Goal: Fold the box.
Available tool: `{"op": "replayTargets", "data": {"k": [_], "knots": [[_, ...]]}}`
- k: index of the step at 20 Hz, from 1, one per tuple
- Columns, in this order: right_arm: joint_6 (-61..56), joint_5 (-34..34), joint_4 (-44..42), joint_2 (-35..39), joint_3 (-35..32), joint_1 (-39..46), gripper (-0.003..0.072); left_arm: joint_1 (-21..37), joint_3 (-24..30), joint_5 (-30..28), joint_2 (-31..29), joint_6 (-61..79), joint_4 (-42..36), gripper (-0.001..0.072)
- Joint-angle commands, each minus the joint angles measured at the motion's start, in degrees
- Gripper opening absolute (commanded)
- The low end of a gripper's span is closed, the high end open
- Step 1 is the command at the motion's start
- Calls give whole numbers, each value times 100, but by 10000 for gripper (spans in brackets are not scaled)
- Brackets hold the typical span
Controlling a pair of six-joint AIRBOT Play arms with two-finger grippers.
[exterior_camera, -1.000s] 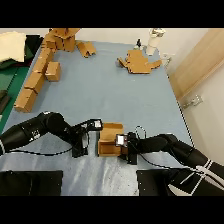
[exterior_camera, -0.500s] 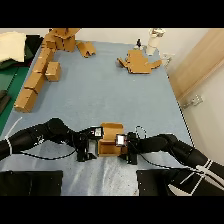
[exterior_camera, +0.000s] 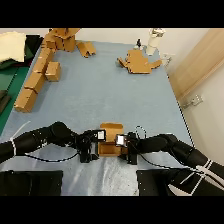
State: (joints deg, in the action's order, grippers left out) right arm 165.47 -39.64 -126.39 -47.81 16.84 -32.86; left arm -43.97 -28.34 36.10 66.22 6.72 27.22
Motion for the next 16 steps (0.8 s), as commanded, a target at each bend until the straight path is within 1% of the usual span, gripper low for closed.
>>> {"op": "replayTargets", "data": {"k": [1,5,13,14,15,16], "knots": [[0,-2,-2,2,0,2,508,-79,9,-166,35,42,-28,694],[0,-2,-2,2,-2,2,507,-378,9,-568,92,37,-48,694],[0,-2,-2,2,-2,2,508,-404,-11,-605,179,35,-52,689],[0,-2,-2,2,0,2,508,-404,-11,-605,177,35,-50,536],[0,-2,-2,2,-2,2,508,-404,-11,-610,177,37,-50,461],[0,-2,-2,2,0,2,508,-404,-11,-610,177,37,-50,460]]}}
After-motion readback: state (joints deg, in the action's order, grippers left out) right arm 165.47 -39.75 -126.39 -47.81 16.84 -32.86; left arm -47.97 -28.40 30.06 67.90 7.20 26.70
